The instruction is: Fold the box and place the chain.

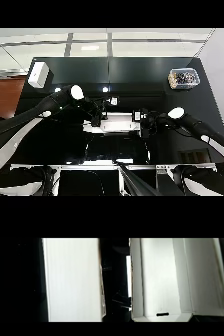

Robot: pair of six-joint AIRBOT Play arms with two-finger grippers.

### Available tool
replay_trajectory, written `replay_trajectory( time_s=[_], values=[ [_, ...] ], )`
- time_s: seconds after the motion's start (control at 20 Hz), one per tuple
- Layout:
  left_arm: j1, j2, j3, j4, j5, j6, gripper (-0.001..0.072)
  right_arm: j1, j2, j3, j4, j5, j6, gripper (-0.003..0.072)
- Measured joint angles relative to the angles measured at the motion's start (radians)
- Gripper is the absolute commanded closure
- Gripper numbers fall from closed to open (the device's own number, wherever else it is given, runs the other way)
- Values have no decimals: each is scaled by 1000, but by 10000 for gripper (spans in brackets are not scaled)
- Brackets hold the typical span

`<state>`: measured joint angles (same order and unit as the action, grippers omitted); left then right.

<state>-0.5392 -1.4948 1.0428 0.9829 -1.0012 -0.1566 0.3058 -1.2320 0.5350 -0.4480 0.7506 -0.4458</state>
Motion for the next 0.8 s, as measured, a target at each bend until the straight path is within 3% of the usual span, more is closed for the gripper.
replay_trajectory(
  time_s=[0.8],
  values=[
    [0,0,0,1,-8,-7,687,15,-69,50,-74,2,53,-20]
  ],
)
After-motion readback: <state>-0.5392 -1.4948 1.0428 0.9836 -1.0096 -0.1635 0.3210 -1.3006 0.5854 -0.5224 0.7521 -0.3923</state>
